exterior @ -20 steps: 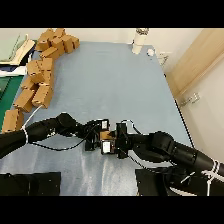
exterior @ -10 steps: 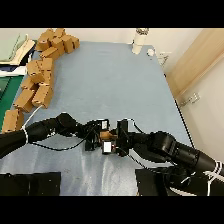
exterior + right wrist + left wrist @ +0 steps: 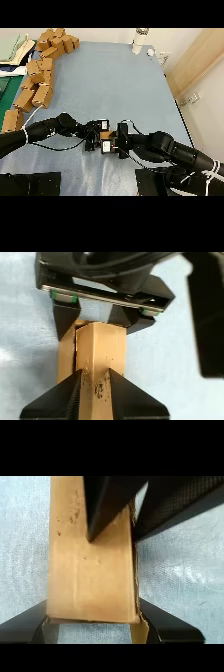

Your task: Fold the box.

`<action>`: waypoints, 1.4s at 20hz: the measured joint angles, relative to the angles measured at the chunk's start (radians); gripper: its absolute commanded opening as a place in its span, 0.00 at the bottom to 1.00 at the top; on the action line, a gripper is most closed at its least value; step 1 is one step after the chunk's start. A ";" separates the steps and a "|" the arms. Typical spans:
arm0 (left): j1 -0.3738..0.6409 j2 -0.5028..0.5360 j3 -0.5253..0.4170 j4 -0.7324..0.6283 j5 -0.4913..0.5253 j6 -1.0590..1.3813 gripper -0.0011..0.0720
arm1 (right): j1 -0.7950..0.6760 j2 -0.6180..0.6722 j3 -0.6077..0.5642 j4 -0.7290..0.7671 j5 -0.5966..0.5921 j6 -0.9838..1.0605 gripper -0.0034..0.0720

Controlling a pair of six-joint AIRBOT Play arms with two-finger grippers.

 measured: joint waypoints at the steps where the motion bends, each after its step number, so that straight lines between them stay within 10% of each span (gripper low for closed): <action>1: 0.000 0.000 0.000 0.000 -0.001 0.000 0.63 | 0.001 -0.004 0.000 0.013 -0.002 0.000 0.39; 14: 0.000 0.000 0.000 0.000 0.001 0.000 0.63 | 0.005 0.056 0.021 0.126 -0.089 0.110 0.44; 18: 0.000 0.000 0.000 0.000 0.001 0.000 0.63 | 0.005 0.208 -0.040 0.256 -0.148 0.542 0.09; 28: 0.000 0.000 0.000 0.000 0.001 0.000 0.63 | -0.001 0.337 -0.376 0.489 0.380 1.262 0.05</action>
